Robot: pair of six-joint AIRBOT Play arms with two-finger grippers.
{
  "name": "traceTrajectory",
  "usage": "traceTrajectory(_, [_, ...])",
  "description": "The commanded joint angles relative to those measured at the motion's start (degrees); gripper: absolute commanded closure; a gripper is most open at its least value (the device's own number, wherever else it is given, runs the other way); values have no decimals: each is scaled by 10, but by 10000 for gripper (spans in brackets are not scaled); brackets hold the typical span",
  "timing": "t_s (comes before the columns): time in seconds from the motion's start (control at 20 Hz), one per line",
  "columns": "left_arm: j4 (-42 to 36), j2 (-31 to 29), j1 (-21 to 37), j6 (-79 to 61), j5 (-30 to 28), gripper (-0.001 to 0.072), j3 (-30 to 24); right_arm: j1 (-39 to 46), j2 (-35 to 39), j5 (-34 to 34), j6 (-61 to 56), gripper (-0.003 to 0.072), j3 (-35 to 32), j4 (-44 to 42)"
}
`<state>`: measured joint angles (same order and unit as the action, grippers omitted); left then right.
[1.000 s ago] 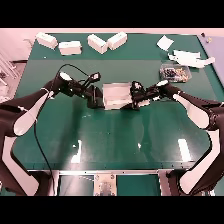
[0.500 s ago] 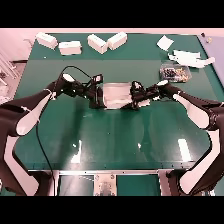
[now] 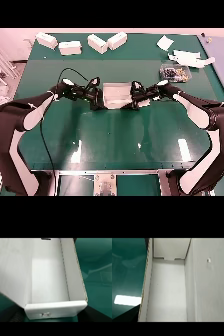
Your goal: Fold the box and place the chain.
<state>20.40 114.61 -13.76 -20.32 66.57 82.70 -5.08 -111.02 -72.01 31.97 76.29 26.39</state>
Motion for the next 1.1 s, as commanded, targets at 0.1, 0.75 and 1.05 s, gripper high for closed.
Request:
traceTrajectory(0.1, [-32, 9, 2, -27, 11, -11, 0, -1, 0, -1, 0, 117, 0, -1])
traceTrajectory(0.75, [-18, 9, -1, 29, -8, -11, 1, -1, 0, -1, 0, 118, 0, -1])
traceTrajectory(1.05, [-15, 9, -10, 42, -19, -11, 3, -1, 0, -1, 0, 117, 0, -1])
